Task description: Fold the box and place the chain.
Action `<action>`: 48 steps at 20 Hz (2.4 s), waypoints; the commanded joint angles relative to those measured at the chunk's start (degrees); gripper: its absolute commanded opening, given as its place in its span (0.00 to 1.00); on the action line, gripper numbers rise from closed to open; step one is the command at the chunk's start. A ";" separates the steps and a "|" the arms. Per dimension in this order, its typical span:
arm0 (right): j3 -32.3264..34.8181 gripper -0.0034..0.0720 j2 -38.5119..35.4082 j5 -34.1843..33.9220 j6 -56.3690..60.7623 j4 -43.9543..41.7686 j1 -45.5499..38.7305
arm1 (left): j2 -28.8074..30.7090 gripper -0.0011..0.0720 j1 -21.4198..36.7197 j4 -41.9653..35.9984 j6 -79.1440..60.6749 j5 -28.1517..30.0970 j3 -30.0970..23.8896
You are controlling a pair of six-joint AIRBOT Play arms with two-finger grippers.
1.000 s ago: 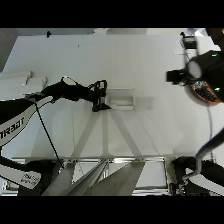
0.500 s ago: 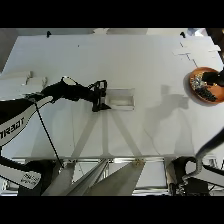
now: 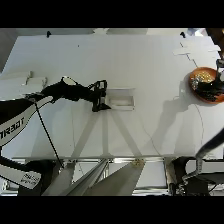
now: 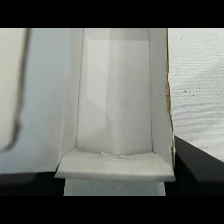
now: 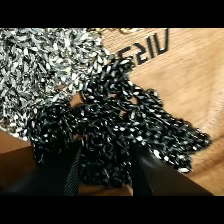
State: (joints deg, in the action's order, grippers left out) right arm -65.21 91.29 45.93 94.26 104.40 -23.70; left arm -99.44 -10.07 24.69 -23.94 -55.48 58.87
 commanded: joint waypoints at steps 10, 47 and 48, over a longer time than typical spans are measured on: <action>-0.02 0.05 -6.75 2.08 -2.16 -3.85 -0.17 | -0.02 0.46 -0.04 0.02 -0.02 0.00 0.02; 0.00 0.05 -18.18 8.70 -26.51 -43.39 48.83 | -0.02 0.46 -0.04 0.02 -0.02 0.00 0.02; 0.00 0.05 -16.57 7.98 -28.72 -45.53 48.96 | -0.02 0.46 -0.04 0.02 -0.02 0.00 0.02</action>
State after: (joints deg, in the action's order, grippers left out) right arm -65.21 71.24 59.29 70.65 65.91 24.16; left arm -99.44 -10.07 24.71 -23.94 -55.51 58.87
